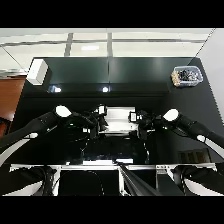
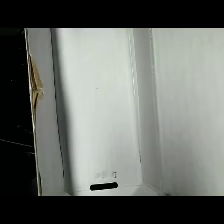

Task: Fold the box and place the chain.

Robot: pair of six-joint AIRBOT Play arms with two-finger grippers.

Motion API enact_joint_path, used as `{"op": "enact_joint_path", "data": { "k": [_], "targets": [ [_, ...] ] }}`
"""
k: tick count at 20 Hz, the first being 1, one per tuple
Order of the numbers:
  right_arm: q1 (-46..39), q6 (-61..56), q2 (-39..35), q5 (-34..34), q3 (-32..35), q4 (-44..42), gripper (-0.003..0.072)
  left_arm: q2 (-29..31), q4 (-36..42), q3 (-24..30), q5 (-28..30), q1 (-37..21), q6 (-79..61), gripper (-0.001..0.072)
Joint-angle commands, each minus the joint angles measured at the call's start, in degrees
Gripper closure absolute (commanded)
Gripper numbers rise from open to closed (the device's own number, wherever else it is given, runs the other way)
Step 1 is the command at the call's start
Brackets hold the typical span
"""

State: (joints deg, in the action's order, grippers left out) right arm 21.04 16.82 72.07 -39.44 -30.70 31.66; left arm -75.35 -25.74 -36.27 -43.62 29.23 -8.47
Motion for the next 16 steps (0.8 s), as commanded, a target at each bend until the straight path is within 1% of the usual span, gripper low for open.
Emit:
{"op": "enact_joint_path", "data": {
  "k": [1, 3, 4, 5, 6, 7, 8, 9, 10, 11, 12, 13, 14, 15, 16],
  "targets": [
    [0.04, -0.04, -0.02, 0.02, 0.00, -0.04, 0.0291, -1.03, 2.67, -0.07, 0.11, 0.39, -0.33, 0.0489],
    [0.04, -0.04, -0.02, 0.02, 0.00, -0.02, 0.0291, -1.03, 2.67, -0.07, 0.09, 0.39, -0.33, 0.0491],
    [0.04, -0.04, -0.02, 0.02, 0.00, -0.04, 0.0291, -1.03, 2.69, -0.07, 0.09, 0.39, -0.33, 0.0542],
    [0.04, -0.04, -0.02, 0.02, 0.00, -0.02, 0.0291, -1.03, 2.67, -0.07, 0.09, 0.39, -0.33, 0.0617],
    [0.04, -0.04, -0.02, 0.02, 0.00, -0.02, 0.0291, -1.03, 2.69, -0.07, 0.11, 0.39, -0.33, 0.0648],
    [0.04, -0.04, -0.02, 0.02, 0.00, -0.02, 0.0291, -1.03, 2.69, -0.07, 0.09, 0.39, -0.33, 0.0602],
    [0.04, -0.04, -0.02, 0.02, 0.00, -0.02, 0.0291, -1.03, 2.71, -0.09, 0.17, 0.39, -0.31, 0.0377],
    [0.04, -0.04, -0.02, 0.02, 0.00, -0.02, 0.0291, -0.98, 2.51, -0.09, 0.09, 0.24, -0.09, 0.0301],
    [0.04, -0.04, -0.02, 0.02, 0.00, -0.02, 0.0291, -0.76, 2.29, -0.09, 0.04, 0.00, -0.07, 0.0497],
    [0.04, -0.04, -0.02, 0.02, 0.00, -0.02, 0.0291, -0.24, 2.08, -0.11, 0.04, -0.35, -0.04, 0.0636],
    [0.04, -0.04, -0.02, 0.04, 0.00, -0.04, 0.0291, 0.46, 2.25, -0.11, -0.07, -0.74, 0.59, 0.0517],
    [0.04, -0.04, -0.02, 0.04, 0.00, -0.04, 0.0291, 1.40, 2.05, -0.11, 0.00, -1.38, 2.95, 0.0429],
    [0.04, -0.04, -0.02, 0.04, 0.00, -0.04, 0.0291, 2.67, 0.96, -0.11, -0.31, -2.56, 5.68, 0.0457],
    [0.04, -0.04, -0.02, 0.04, 0.00, -0.04, 0.0291, 4.66, -1.60, -0.11, -1.22, -4.42, 9.68, 0.0644],
    [0.04, -0.04, -0.02, 0.04, 0.00, -0.04, 0.0291, 6.86, -4.90, -0.11, -3.34, -6.64, 13.35, 0.0683]
  ]
}}
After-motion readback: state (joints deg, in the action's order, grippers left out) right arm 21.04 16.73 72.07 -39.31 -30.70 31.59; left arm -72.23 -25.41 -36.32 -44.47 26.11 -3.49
